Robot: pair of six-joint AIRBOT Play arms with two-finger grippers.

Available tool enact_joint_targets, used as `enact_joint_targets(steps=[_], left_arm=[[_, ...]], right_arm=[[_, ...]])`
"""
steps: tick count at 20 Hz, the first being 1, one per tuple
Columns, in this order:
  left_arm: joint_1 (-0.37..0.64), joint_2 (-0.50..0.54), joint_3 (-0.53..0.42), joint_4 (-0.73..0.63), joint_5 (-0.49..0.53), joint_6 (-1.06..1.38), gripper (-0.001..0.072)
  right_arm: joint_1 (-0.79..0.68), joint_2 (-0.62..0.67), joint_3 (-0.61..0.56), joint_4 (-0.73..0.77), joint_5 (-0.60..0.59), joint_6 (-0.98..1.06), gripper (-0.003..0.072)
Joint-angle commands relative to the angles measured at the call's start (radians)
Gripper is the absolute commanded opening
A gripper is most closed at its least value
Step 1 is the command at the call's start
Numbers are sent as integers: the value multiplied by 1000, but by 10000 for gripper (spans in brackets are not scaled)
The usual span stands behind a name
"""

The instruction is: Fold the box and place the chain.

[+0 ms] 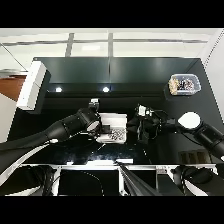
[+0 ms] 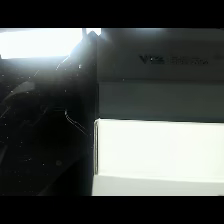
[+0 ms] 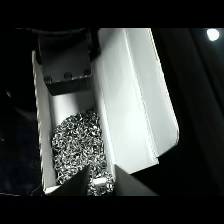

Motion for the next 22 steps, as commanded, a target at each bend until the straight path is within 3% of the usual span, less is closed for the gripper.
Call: enact_joint_targets(steps=[1,2,5,9,17,18,19,20,21,22], left_arm=[[1,-1,1,-12,0,2,30],[1,-1,1,-12,0,2,30],[1,-1,1,-11,2,2,30],[1,-1,1,-12,7,2,30],[1,-1,1,-12,8,2,30],[1,-1,1,-12,8,2,30],[1,-1,1,-12,8,2,30],[1,-1,1,-12,8,2,30],[1,-1,1,-12,8,2,30],[1,-1,1,-12,8,2,30]], right_arm=[[3,8,1,-223,-30,143,501],[3,0,-3,-271,-29,159,499],[24,-81,-13,-223,-33,88,500],[78,-159,-13,-174,-130,18,499],[81,-175,-13,-106,-121,-71,471],[81,-177,-13,-96,-122,-72,450],[81,-180,-13,-87,-122,-75,261],[84,-182,-13,-85,-122,-76,191],[86,-183,-13,-86,-122,-77,190],[86,-183,-13,-87,-121,-77,78]])
